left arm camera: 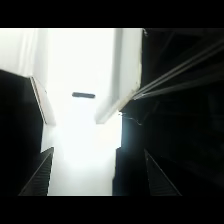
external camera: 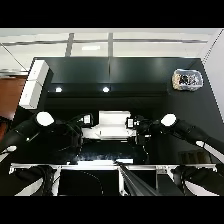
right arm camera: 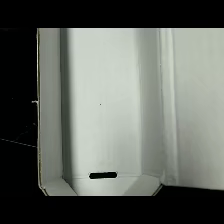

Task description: Fold the box and place the chain.

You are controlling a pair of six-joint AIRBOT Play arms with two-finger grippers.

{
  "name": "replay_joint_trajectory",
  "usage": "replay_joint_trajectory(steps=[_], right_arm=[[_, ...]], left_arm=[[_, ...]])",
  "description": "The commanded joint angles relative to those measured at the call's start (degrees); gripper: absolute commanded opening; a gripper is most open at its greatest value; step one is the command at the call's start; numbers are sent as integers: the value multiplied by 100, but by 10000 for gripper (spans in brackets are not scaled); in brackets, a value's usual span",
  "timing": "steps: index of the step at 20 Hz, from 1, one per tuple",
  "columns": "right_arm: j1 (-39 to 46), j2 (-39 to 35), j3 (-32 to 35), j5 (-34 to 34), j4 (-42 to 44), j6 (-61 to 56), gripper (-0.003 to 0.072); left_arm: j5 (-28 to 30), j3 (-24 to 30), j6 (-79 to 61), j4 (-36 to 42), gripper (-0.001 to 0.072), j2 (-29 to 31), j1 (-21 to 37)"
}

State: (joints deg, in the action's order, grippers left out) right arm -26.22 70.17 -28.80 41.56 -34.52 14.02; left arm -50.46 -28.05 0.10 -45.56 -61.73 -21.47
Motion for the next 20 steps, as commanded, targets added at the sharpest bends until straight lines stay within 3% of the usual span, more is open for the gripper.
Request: replay_joint_trajectory(steps=[1, 4, 7, 10, 12, 13, 14, 20], right_arm=[[-2, 4, 4, 2, 2, -2, 479], [-2, 4, 4, 2, 4, -2, 479], [-2, 4, 4, 2, 4, -2, 479], [-2, 4, 4, 2, 4, -2, 479], [-2, 4, 4, 2, 4, -2, 479], [-2, 4, 4, 2, 4, -2, 479], [-2, 4, 4, 2, 4, -2, 479], [-2, 4, 4, 0, 4, -2, 478]], left_arm=[[623, 0, -404, 629, 639, -278, -179], [664, -57, -448, 769, 636, -317, -179], [278, -313, -498, 761, 618, -540, -208], [234, -483, -483, 553, 500, -588, -201], [39, -505, -481, 378, 475, -588, -201], [13, -505, -481, 380, 371, -590, -203], [2, -505, -481, 385, 349, -590, -225], [79, -505, -476, 409, 349, -627, -433]])
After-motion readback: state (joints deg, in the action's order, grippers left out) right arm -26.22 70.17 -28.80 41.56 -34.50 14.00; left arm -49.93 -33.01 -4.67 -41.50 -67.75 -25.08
